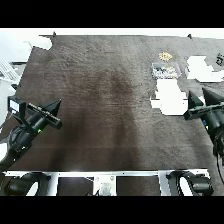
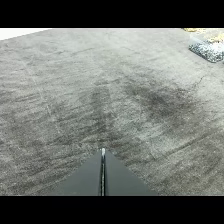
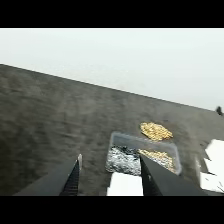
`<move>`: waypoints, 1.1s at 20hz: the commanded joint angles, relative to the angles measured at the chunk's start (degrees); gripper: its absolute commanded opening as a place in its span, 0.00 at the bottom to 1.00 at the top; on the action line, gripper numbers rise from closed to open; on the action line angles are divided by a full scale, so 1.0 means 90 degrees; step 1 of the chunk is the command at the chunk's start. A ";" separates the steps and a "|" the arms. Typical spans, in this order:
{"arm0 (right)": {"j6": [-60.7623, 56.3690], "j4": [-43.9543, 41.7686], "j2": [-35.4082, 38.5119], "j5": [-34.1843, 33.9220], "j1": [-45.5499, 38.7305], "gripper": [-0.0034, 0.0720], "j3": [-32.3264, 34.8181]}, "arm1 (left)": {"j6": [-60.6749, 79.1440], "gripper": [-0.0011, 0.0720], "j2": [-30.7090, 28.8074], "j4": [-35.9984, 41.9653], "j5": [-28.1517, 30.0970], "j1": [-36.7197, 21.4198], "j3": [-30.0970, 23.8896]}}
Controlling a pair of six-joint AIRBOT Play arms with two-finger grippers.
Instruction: Fold the box and place the chain.
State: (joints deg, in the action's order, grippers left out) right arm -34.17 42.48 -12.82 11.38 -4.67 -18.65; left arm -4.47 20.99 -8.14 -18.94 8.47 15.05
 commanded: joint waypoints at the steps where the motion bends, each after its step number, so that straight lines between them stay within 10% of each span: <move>1: -0.0015 0.0119 -0.1268 0.0214 -0.0697 0.66 -0.0585 | 0.0000 0.04 -0.0005 0.0000 -0.0002 -0.0002 -0.0002; 7: -0.0884 0.0117 -0.4442 0.2611 -0.2895 0.64 -0.2730 | 0.0000 0.04 -0.0005 0.0000 0.0000 -0.0002 -0.0002; 12: -0.0452 0.0335 -0.4779 0.3135 -0.3983 0.64 -0.3269 | 0.0000 0.04 -0.0005 0.0000 -0.0002 -0.0002 -0.0002; 19: -0.0874 0.0665 -0.8655 0.7944 -0.5345 0.79 -0.7604 | 0.0000 0.04 -0.0005 0.0000 -0.0002 -0.0002 -0.0002; 22: -0.1358 0.1086 -1.0010 0.8852 -0.5272 0.79 -0.9374 | 0.0000 0.04 -0.0005 0.0000 0.0002 -0.0002 -0.0002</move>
State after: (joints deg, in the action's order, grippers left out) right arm -42.72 49.06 -91.09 77.14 -51.27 -88.27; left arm -4.49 20.99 -8.12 -18.94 8.47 15.05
